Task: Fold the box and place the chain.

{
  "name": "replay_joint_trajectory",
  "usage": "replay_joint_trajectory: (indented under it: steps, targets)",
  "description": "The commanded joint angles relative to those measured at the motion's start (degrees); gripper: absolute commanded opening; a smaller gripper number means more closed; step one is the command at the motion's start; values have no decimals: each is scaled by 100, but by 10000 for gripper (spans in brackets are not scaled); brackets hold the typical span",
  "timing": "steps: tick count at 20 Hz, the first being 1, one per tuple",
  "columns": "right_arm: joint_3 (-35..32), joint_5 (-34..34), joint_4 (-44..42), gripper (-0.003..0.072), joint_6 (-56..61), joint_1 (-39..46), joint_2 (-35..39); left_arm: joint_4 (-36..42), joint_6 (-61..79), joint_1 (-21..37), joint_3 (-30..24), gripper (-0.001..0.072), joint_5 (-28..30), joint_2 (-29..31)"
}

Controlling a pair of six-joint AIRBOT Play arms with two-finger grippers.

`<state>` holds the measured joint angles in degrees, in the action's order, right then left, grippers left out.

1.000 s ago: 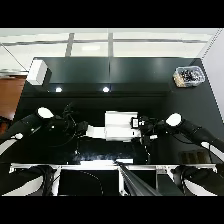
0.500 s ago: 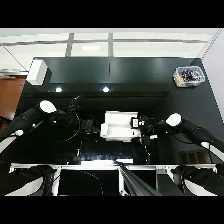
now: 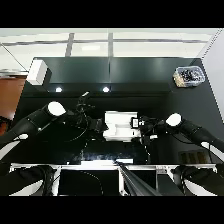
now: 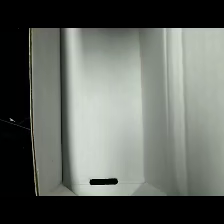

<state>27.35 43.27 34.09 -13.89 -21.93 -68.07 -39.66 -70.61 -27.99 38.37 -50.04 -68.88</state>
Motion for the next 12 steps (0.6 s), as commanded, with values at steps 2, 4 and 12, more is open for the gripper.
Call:
replay_joint_trajectory:
  steps: [2, 4, 12]
  targets:
    - [0, 0, -2, 526, 0, 2, 0, -929, -1360, -739, 63, 671, 927, 2]
    - [0, 0, -2, 526, 0, 2, 0, -1902, -2605, -1095, 234, 671, 898, 2]
    - [0, -2, 0, 526, 0, 2, 0, -4428, -5617, -2098, 1329, 671, -332, -570]
